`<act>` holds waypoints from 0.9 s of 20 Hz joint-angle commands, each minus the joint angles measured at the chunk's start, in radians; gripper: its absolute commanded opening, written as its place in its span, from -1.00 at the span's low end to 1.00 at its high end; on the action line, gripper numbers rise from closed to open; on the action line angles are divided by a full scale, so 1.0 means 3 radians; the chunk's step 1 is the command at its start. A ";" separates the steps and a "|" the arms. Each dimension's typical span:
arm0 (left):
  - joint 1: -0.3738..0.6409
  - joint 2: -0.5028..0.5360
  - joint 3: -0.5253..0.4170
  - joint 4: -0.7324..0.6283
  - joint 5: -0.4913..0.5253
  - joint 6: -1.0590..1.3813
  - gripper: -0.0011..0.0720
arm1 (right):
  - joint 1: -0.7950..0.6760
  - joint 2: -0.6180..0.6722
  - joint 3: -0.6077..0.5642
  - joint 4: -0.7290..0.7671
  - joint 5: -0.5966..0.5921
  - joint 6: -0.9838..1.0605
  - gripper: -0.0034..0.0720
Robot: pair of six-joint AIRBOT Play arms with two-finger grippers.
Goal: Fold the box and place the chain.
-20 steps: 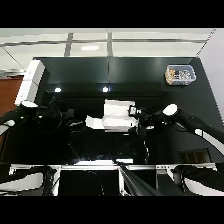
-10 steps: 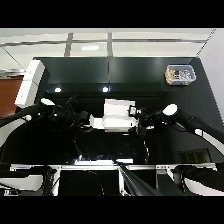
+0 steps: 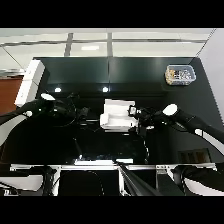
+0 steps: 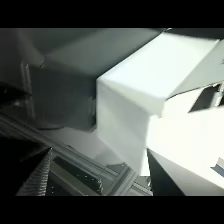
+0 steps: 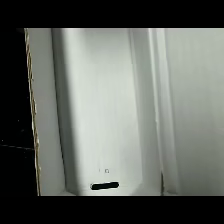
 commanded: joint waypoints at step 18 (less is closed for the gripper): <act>-0.0741 0.0001 0.0837 0.0792 0.0000 -0.1219 0.37 | 0.0000 -0.0003 0.0000 0.0001 0.0000 0.0001 -0.39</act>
